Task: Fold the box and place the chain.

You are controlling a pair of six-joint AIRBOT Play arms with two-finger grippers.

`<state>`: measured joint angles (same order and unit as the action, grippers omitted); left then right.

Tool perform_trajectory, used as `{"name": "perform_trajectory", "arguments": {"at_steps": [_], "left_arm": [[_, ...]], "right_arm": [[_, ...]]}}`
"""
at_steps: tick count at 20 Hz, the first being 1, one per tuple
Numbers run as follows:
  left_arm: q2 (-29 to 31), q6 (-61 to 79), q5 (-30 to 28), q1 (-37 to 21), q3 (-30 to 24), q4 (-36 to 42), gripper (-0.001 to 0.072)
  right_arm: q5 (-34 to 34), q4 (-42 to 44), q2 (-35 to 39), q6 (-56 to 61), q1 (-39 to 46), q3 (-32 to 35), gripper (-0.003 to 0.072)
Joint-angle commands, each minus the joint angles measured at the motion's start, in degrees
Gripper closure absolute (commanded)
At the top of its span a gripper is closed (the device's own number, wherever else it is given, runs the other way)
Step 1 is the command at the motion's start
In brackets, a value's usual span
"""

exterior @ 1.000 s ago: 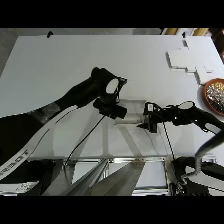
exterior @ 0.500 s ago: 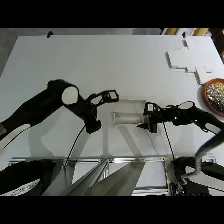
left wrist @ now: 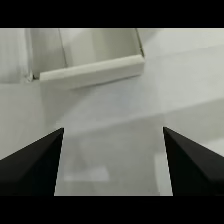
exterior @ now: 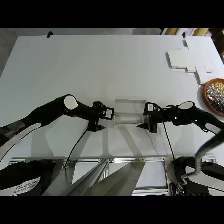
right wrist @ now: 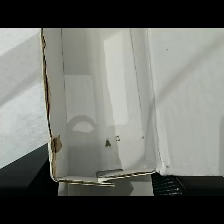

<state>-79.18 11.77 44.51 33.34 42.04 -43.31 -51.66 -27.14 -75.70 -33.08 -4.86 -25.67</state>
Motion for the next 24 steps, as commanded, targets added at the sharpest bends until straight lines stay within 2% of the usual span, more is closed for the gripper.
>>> {"name": "perform_trajectory", "arguments": {"at_steps": [1, 6, 10, 16, 24], "left_arm": [[-3.4, 13.7, -3.1, -0.2, -0.5, 10.7, 0.0009], [-5.2, 19.1, -1.4, -0.2, -0.4, 22.2, 0.0009], [-7.9, 19.0, 0.3, -0.2, -0.4, 23.1, 0.0009], [-8.0, 19.0, 0.3, -0.2, -0.4, 29.2, 0.0009], [-9.3, 17.4, 0.5, -0.2, -0.3, 29.6, 0.0010]], "right_arm": [[0.0, 0.0, 0.0, 0.0, 0.0, 0.0, 0.0277], [0.0, 0.0, 0.0, 0.0, 0.0, 0.0, 0.0277], [0.0, 0.0, 0.0, 0.0, 0.0, 0.0, 0.0277], [0.0, 0.0, 0.0, 0.0, 0.0, 0.0, 0.0277], [0.0, 0.0, 0.0, 0.0, 0.0, 0.0, 0.0277]]}}
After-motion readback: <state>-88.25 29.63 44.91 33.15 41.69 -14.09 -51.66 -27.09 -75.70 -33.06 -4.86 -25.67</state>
